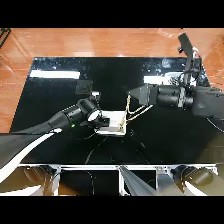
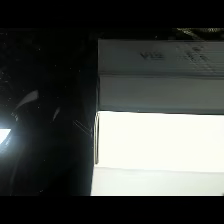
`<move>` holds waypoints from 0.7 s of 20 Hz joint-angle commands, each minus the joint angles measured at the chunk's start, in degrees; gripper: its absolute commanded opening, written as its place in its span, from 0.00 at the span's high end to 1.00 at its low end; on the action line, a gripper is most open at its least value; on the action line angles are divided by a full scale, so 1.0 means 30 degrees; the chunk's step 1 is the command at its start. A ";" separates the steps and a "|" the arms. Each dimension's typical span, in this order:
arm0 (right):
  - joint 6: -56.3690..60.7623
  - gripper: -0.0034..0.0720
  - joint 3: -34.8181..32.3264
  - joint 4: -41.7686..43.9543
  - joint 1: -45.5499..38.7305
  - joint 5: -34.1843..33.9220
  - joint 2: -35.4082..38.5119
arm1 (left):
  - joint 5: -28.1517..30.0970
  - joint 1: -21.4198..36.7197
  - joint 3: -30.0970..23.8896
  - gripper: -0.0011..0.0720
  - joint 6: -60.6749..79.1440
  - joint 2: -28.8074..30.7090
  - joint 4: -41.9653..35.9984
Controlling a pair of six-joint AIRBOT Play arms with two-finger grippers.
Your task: Fold the box and place the chain.
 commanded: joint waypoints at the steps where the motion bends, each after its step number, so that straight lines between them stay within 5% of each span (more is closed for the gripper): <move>1: 0.0619 0.93 -0.0335 -0.1472 0.0022 -0.1319 -0.0124 | 0.0029 -0.0015 0.0000 0.95 -0.0007 0.0000 -0.0007; 14: 0.0933 0.93 -0.1916 -0.0029 0.1829 0.0000 -0.2994 | 0.0124 -0.0015 0.0000 0.95 0.0000 0.0000 -0.0007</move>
